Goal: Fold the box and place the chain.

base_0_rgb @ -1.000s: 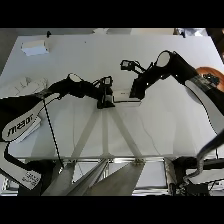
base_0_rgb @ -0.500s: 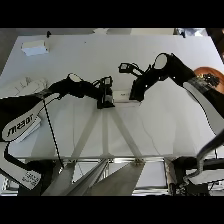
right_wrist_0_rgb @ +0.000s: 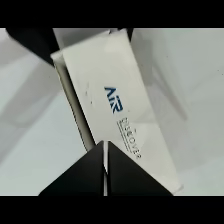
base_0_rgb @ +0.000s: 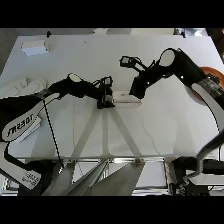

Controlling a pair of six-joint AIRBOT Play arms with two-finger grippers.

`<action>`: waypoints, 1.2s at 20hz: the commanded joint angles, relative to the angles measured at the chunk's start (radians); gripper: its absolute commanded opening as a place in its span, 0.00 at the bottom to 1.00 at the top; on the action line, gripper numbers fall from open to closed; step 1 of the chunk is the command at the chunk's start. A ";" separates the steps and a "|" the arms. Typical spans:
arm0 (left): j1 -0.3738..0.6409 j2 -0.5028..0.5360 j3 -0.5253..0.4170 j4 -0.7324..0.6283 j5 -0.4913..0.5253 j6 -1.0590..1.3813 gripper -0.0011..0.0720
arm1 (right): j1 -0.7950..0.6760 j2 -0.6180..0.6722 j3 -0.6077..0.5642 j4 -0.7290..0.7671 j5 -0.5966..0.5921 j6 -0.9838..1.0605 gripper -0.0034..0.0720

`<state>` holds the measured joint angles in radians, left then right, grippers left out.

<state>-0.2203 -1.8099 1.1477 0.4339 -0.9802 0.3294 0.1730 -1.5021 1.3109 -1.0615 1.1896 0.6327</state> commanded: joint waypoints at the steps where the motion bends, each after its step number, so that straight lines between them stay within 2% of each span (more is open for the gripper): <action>1: 0.000 0.001 0.001 0.000 0.000 0.000 0.40 | 0.001 0.008 0.000 0.117 -0.027 0.192 0.06; 5: 0.000 0.001 0.001 0.000 0.000 0.000 0.40 | 0.002 -0.017 -0.066 0.308 -0.058 0.238 0.06; 10: 0.000 0.001 0.001 0.000 0.000 0.000 0.40 | 0.003 -0.071 -0.161 0.351 -0.114 0.276 0.06; 15: 0.000 0.001 0.001 0.000 0.000 0.000 0.40 | 0.003 -0.114 -0.166 0.340 -0.128 0.276 0.06; 19: 0.000 0.001 0.001 0.000 0.000 0.000 0.40 | 0.002 -0.115 -0.166 0.268 -0.126 0.307 0.06; 21: 0.000 0.001 0.001 0.000 0.000 0.000 0.40 | 0.002 -0.114 -0.166 0.301 -0.106 0.296 0.06; 24: 0.000 0.001 0.001 0.000 0.000 0.000 0.40 | 0.002 -0.112 -0.166 0.428 -0.054 0.218 0.06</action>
<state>-0.2203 -1.8099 1.1477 0.4332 -0.9791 0.3283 0.1749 -1.6150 1.1442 -0.7280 1.0874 0.9012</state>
